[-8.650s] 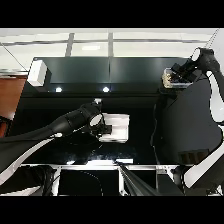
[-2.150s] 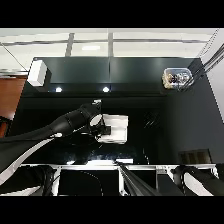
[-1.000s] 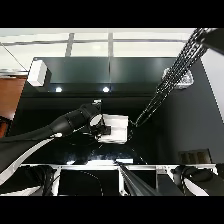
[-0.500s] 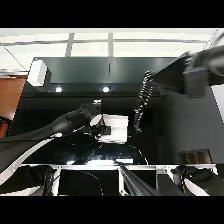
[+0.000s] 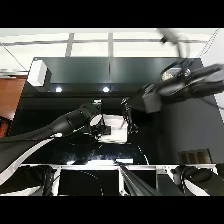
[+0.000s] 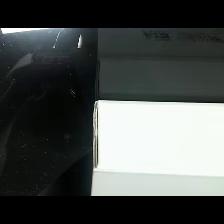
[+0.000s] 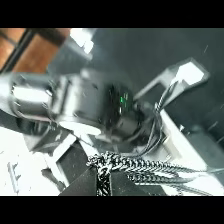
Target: Fold the box and place the chain.
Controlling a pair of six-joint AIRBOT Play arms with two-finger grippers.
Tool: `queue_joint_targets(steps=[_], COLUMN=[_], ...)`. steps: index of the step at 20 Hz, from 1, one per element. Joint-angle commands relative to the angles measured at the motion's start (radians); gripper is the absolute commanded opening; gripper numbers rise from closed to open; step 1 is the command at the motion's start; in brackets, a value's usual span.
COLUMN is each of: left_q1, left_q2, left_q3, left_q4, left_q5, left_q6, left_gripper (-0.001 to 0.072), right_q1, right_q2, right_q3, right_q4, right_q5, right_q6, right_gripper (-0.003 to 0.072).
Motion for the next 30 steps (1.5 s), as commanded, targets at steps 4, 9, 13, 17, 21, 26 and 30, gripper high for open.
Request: queue_joint_targets(steps=[4,9,13,17,21,26,30], left_q1=[0.000,0.000,0.000,0.000,0.000,0.000,0.000], left_q2=[0.000,0.000,0.000,0.000,0.000,0.000,0.000], left_q3=[0.000,0.000,0.000,0.000,0.000,0.000,0.000], left_q4=[0.000,0.000,0.000,0.000,0.003,0.003,0.003], left_q5=[-0.001,-0.001,-0.002,-0.002,-0.002,-0.002,-0.001], left_q6=[0.000,0.000,0.000,0.000,0.000,0.000,0.000], left_gripper=[0.0031,0.0031,0.0031,0.0031,0.0031,0.0031,0.0031], right_q1=[0.040,-0.065,-0.154,-0.154,-0.014,0.155,0.192], right_q2=[-0.012,-0.011,0.014,0.040,0.040,-0.019,-0.110], right_q3=[-0.108,-0.108,-0.108,-0.109,-0.121,-0.121,-0.158], right_q4=[-0.083,-0.081,-0.140,-0.122,-0.103,-0.104,-0.174], right_q5=[-0.209,-0.097,0.028,0.161,0.082,-0.100,-0.124], right_q6=[0.005,0.005,0.002,0.002,0.002,0.002,0.003], right_gripper=[0.0024,0.0024,0.0024,0.0025,0.0023,0.0018,0.0019])
